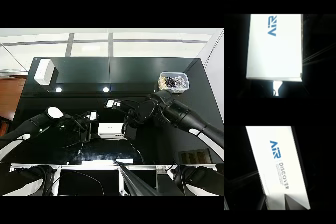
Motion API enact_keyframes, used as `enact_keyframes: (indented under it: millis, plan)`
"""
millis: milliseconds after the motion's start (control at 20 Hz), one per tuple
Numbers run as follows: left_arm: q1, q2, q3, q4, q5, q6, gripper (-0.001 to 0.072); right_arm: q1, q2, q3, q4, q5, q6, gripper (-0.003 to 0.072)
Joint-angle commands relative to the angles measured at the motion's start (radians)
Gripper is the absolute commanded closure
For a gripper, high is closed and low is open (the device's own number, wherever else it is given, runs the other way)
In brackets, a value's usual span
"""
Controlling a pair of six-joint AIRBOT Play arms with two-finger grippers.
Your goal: Fold the box and place the chain.
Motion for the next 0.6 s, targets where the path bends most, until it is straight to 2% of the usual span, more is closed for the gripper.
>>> enact_keyframes:
  millis: [0, 550]
  plan:
    - [0.0, 0.0, 0.0, 0.0, 0.0, -0.001, 0.0209, 0.001, -0.002, -0.023, 0.001, -0.002, 0.011, 0.0411]
    - [0.0, 0.0, 0.0, 0.0, 0.0, -0.001, 0.0209, 0.048, -0.005, -0.027, 0.019, 0.109, 0.026, 0.0411]
